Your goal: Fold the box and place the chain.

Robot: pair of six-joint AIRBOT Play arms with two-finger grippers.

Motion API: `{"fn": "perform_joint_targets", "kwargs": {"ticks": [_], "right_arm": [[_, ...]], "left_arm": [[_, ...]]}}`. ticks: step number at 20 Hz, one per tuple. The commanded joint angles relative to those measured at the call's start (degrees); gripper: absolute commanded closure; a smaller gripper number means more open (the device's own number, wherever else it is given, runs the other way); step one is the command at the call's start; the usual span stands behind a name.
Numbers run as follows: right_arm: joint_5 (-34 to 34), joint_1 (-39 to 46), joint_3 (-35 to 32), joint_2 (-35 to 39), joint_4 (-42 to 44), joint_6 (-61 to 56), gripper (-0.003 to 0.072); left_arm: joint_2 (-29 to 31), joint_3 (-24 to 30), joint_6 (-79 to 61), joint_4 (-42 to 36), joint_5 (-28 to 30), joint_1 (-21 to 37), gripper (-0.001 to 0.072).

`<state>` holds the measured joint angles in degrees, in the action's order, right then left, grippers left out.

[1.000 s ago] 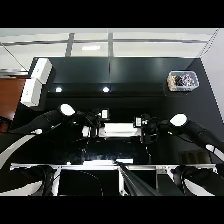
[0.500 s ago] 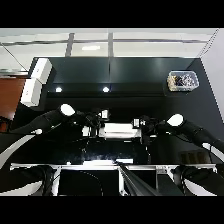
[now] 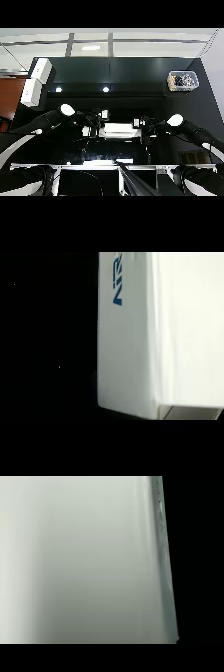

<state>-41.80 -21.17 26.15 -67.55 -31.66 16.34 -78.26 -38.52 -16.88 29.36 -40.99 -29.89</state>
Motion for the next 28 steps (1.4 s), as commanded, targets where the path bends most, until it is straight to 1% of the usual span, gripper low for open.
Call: {"fn": "perform_joint_targets", "kwargs": {"ticks": [1, 2, 6, 8, 9, 10, 11, 12, 13, 16, 18, 19, 20, 21, 22, 23, 24, 25, 27, 28], "right_arm": [[0.07, -0.04, 0.02, -0.02, -0.13, -0.02, 0.0078], [0.07, -0.04, 0.02, -0.02, -0.11, -0.04, 0.0199], [0.04, -0.04, 0.02, 0.0, -0.11, -0.02, 0.0196], [0.0, -0.04, 0.02, -0.02, -0.13, -0.02, 0.0196], [-0.2, -0.04, 0.02, 0.0, -0.15, 0.0, 0.0196], [-0.35, -0.04, 0.02, -0.02, -0.35, 0.0, 0.0195], [-0.5, -0.04, 0.02, -0.02, -0.35, 0.15, 0.0196], [-0.52, -0.04, 0.02, -0.02, -0.35, 0.15, 0.0196], [-0.5, -0.04, 0.02, -0.02, -0.35, 0.15, 0.0195], [-0.5, -0.04, 0.02, -0.02, -0.35, 0.15, 0.0195], [-0.48, -0.04, 0.02, 0.0, -0.35, 0.15, 0.0195], [-0.5, -0.07, 0.02, 0.0, -0.35, 0.17, 0.0195], [-0.48, -0.07, 0.02, 0.0, -0.35, 0.17, 0.0195], [-0.48, -0.07, 0.02, -0.02, -0.35, 0.17, 0.0195], [-0.5, -0.07, 0.02, 0.0, -0.35, 0.17, 0.0195], [-0.48, -0.07, 0.02, -0.02, -0.35, 0.17, 0.0195], [-0.48, -0.07, 0.02, -0.02, -0.35, 0.17, 0.0195], [-0.48, -0.07, 0.02, 0.0, -0.35, 0.17, 0.0195], [-0.48, -0.04, 0.02, -0.02, -0.35, 0.15, 0.0195], [-0.48, -0.04, 0.02, 0.0, -0.33, 0.15, 0.0195]], "left_arm": [[-0.02, 0.0, -0.02, 0.0, 0.04, -0.02, 0.0682], [-0.02, 0.0, -0.02, 0.0, 0.02, -0.02, 0.0681], [-0.02, -0.17, 0.11, 0.0, -1.75, 0.0, 0.0681], [0.09, -0.76, 3.32, 0.26, -1.99, 0.04, 0.0672], [0.52, -1.25, 5.03, 1.44, -2.36, 0.26, 0.0527], [1.4, -1.73, 6.23, 3.34, -3.08, 0.61, 0.03], [2.89, -2.12, 8.76, 5.57, -3.19, 1.07, 0.0243], [4.9, -2.4, 12.22, 8.74, -3.48, 1.77, 0.0237], [7.1, -2.62, 15.32, 12.5, -4.74, 2.58, 0.0215], [15.08, -2.64, 26.84, 23.04, -11.02, 5.53, 0.0208], [19.87, -2.64, 34.6, 30.1, -18.93, 6.4, 0.0209], [21.22, -2.6, 37.94, 31.47, -23.23, 6.4, 0.0215], [21.92, -2.6, 42.47, 31.17, -27.12, 6.38, 0.0329], [22.03, -2.58, 47.32, 29.31, -30.71, 6.36, 0.0615], [21.84, -2.38, 49.13, 25.09, -33.88, 6.23, 0.0682], [21.81, -1.66, 49.18, 19.87, -34.73, 5.64, 0.0682], [21.81, -0.52, 49.07, 13.92, -32.92, 4.33, 0.0683], [21.81, 0.66, 49.05, 9.16, -28.94, 2.56, 0.0682], [21.81, 3.02, 48.59, 2.29, -15.08, -1.81, 0.0682], [21.77, 4.02, 47.87, -0.13, -6.43, -3.96, 0.0681]]}}
